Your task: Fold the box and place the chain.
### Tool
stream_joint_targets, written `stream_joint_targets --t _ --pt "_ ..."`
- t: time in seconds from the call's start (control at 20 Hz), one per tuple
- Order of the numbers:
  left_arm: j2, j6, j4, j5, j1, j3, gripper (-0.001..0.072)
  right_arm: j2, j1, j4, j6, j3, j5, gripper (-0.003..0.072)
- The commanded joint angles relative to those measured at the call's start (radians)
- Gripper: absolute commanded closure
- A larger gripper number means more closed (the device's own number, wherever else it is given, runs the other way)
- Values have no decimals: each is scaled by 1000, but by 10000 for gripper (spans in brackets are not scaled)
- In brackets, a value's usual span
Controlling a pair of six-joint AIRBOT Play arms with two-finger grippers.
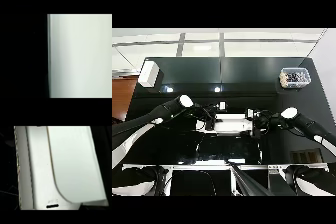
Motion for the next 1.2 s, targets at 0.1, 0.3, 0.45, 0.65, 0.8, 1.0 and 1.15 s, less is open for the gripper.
stream_joint_targets --t 0.1,0.3,0.45,0.65,0.8,1.0,1.15 --pt "-1 0 0 2 0 0 684 -40 10 -39 -1 21 1 -19" --pt "-1 0 0 2 0 0 684 -68 41 -113 93 51 -21 -19" --pt "-1 -1 0 2 0 0 684 -68 41 -114 93 51 -21 -19" --pt "-1 0 0 2 0 0 684 -69 43 -114 97 51 -27 -19" --pt "-1 0 0 2 0 0 684 -71 49 -116 110 53 -42 -19" --pt "-1 -1 0 2 0 0 684 -71 49 -117 112 53 -43 -19" --pt "-1 0 0 2 0 0 684 -75 48 -119 121 57 -43 -19"
